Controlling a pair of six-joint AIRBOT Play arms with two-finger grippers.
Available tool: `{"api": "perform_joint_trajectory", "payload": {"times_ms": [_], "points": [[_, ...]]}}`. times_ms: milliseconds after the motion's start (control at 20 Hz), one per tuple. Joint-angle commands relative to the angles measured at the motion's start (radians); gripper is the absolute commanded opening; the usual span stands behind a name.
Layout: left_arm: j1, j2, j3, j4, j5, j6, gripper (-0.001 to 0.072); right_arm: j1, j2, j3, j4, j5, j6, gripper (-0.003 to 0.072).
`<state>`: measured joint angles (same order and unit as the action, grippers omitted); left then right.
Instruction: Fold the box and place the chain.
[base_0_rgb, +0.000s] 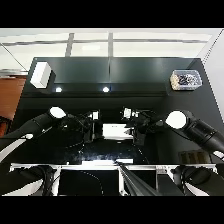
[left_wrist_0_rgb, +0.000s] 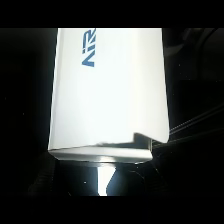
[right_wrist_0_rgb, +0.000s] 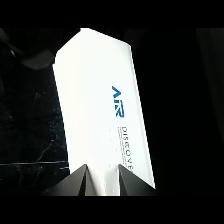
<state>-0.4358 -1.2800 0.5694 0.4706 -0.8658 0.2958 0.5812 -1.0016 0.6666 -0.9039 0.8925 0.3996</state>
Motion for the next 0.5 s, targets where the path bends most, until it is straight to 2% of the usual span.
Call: {"api": "perform_joint_trajectory", "payload": {"times_ms": [0, 450], "points": [[0.0, 0.0, 0.001, 0.0, 0.0, 0.0, 0.0403, 0.0, 0.0, 0.001, -0.025, -0.006, 0.002, 0.0223], [0.0, 0.0, 0.001, 0.0, 0.0, 0.0, 0.0403, 0.001, 0.0, 0.0, -0.032, -0.031, 0.005, 0.0222]]}}
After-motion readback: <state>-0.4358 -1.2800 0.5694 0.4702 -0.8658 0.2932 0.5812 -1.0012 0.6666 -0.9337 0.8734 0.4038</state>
